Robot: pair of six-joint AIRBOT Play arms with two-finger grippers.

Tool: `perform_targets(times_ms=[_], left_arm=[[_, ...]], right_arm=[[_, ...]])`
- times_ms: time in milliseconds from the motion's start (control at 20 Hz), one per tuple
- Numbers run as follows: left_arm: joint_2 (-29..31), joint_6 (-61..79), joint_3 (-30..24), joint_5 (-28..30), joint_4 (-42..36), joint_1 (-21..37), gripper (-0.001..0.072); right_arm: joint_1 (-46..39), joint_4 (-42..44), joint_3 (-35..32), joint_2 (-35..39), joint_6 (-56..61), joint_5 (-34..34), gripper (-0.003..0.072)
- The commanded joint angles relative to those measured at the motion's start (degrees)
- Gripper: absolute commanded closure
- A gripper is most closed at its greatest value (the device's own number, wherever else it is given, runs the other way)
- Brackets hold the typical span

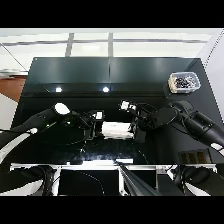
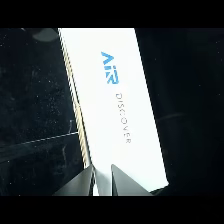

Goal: Fold the box and place the chain.

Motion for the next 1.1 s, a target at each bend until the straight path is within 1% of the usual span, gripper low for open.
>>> perform_targets(times_ms=[0,350,500,600,700,800,850,900,950,1000,1050], left_arm=[[0.0,0.1,0.0,0.0,0.0,0.0,0.0322],[0.0,0.1,0.0,0.0,0.0,0.0,0.0321],[0.0,0.1,0.0,0.0,0.0,0.0,0.0321],[0.0,0.1,0.0,0.0,0.0,0.0,0.0322],[0.0,0.1,0.0,0.0,0.0,0.0,0.0322],[0.0,0.1,0.0,0.0,0.0,0.0,0.0322],[0.0,0.1,0.0,0.0,0.0,0.0,0.0322],[0.0,0.1,0.0,0.0,0.0,0.0,0.0322],[0.0,0.1,0.0,0.0,0.0,0.0,0.0322],[0.0,0.1,0.0,0.0,0.0,0.0,0.0322],[0.0,0.1,0.0,0.0,0.0,0.0,0.0322]], right_arm=[[0.0,0.0,-0.1,-0.5,0.9,0.0,0.0546],[2.6,-0.2,-0.1,-3.2,3.0,0.2,0.0546],[2.6,-1.2,0.0,-2.9,4.8,0.2,0.0546],[2.6,-3.1,1.1,-1.5,8.3,-1.5,0.0546],[1.6,-5.0,1.7,1.6,13.0,-3.4,0.0547],[-1.2,-4.0,1.6,4.0,18.1,-7.5,0.0565],[-3.3,-1.7,1.5,4.4,20.5,-10.1,0.0567],[-5.2,2.0,1.0,4.4,21.8,-11.5,0.0648],[-6.8,7.5,-0.5,4.4,22.1,-11.0,0.0665],[-7.6,13.4,-2.6,4.4,22.0,-8.1,0.0665],[-7.6,19.6,-5.3,4.3,22.0,-3.1,0.0665]])
